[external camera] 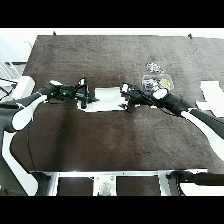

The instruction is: Fold the box and place the chain.

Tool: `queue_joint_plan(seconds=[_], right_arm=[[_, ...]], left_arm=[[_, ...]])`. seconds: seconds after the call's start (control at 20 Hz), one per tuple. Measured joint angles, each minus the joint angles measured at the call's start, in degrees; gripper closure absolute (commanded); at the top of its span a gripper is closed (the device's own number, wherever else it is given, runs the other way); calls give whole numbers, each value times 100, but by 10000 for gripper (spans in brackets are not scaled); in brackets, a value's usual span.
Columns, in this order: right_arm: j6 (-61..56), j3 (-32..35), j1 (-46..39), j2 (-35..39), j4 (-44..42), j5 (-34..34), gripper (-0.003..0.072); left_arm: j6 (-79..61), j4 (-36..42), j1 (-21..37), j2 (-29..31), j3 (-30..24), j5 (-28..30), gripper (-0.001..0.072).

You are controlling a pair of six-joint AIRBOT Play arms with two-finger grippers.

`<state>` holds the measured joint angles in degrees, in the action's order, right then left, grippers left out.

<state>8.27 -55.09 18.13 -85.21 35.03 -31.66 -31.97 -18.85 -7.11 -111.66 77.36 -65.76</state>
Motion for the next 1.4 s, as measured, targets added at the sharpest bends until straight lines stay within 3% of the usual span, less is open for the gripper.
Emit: queue_joint_plan(seconds=[0.65, 1.4], right_arm=[[87, -586, -424, -605, 9, -1720, -16], [413, -927, -424, -1141, -291, -2238, -15]], left_arm=[[-2, -11, 0, 0, 0, -24, 688], [-2, -2, 2, 2, 0, -4, 688]])
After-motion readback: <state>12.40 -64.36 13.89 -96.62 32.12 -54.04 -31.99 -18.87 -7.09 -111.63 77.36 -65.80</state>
